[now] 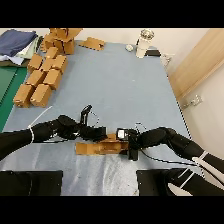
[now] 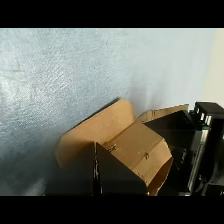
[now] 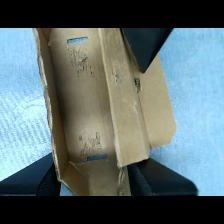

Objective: Fold the box.

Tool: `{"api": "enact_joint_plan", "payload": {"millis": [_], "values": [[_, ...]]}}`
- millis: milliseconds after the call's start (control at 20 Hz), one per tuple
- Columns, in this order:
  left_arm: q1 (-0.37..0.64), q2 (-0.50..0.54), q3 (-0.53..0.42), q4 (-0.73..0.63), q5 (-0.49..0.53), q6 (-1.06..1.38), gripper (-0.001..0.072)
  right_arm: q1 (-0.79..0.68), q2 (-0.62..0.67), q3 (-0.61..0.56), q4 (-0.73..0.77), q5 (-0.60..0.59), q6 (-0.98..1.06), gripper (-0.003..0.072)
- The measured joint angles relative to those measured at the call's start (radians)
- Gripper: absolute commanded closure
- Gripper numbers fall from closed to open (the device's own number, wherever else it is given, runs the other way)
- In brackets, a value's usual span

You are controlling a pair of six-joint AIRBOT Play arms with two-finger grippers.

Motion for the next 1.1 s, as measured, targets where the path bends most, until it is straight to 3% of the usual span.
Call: {"api": "enact_joint_plan", "payload": {"millis": [450,850,950,1100], "values": [[0.001,0.052,0.057,0.023,-0.051,0.099,0.0701,0.0,0.0,0.0,-0.004,0.0,0.0,0.0203],[0.001,0.418,-0.105,0.085,-0.001,0.372,0.0683,0.0,0.0,0.0,-0.006,0.0,0.0,0.0203],[0.001,0.509,-0.14,0.19,-0.021,0.411,0.0023,0.0,0.0,0.0,-0.006,0.0,0.0,0.0203],[0.001,0.579,-0.165,0.343,-0.05,0.44,0.0016,0.0,0.0,0.0,-0.007,0.0,0.0,0.0203]]}}
